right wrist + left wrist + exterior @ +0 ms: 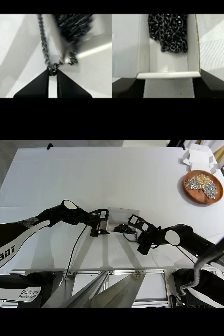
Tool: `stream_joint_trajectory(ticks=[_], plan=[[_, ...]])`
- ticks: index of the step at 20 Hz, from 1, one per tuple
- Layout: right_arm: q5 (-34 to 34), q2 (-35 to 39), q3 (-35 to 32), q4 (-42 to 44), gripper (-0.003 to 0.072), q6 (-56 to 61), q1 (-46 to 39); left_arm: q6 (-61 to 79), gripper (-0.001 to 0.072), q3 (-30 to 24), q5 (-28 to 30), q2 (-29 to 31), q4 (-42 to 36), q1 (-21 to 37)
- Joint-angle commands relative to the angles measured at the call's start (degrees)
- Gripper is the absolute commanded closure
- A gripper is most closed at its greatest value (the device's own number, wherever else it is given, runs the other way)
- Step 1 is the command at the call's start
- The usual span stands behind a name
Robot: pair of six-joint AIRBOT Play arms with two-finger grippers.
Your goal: Fold the box and place the chain.
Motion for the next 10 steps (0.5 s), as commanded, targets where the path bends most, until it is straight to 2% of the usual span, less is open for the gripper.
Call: stream_joint_trajectory(ticks=[1, 5, 10], plan=[[-0.26, 5.88, 0.09, 1.11, 0.0669, 0.15, 0.0, 0.13, 0.0556, 0.0, -0.09, -0.02, 0.11, 0.04], [-1.92, 9.31, 1.57, 5.07, 0.0669, 0.09, 0.0, 0.13, 0.0556, 0.0, -0.09, -0.02, 0.11, 0.04], [-6.64, 10.01, 6.45, 8.46, 0.0669, -0.33, 0.0, 0.13, 0.0556, 0.0, -0.09, -0.02, 0.11, 0.04]])
